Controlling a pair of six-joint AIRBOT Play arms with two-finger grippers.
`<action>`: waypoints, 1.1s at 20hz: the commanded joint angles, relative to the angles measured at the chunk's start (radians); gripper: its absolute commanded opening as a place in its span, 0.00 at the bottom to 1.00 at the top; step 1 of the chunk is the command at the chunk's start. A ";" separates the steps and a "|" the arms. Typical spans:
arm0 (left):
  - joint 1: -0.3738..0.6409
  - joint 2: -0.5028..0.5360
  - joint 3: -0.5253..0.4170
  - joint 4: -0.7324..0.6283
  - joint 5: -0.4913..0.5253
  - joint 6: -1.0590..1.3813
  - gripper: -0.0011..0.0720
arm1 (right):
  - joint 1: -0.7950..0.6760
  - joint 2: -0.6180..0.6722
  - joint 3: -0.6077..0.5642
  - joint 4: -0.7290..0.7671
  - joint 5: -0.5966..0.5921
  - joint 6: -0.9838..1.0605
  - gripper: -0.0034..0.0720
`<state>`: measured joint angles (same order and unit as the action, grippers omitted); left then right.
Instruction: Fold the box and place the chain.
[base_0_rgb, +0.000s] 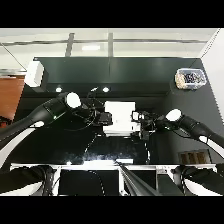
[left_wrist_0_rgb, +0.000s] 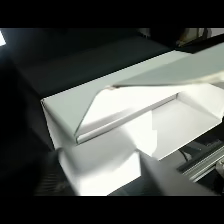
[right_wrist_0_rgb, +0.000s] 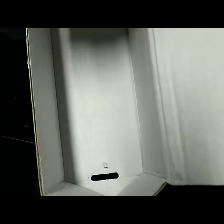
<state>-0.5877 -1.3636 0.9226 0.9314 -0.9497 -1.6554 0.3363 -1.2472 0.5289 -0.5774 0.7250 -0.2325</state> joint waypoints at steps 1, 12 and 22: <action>-0.019 0.000 0.013 0.016 0.007 -0.027 0.68 | 0.000 -0.001 0.000 0.000 0.000 0.000 0.26; -0.107 0.000 0.018 0.295 0.008 -0.288 0.68 | 0.000 -0.001 0.000 0.000 0.000 0.000 0.26; -0.206 -0.148 0.206 0.581 -0.168 -0.547 0.68 | 0.000 -0.001 0.000 0.000 0.000 0.000 0.26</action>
<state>-0.7464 -1.4590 1.0531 1.3556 -1.0233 -2.0857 0.3363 -1.2472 0.5289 -0.5770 0.7246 -0.2321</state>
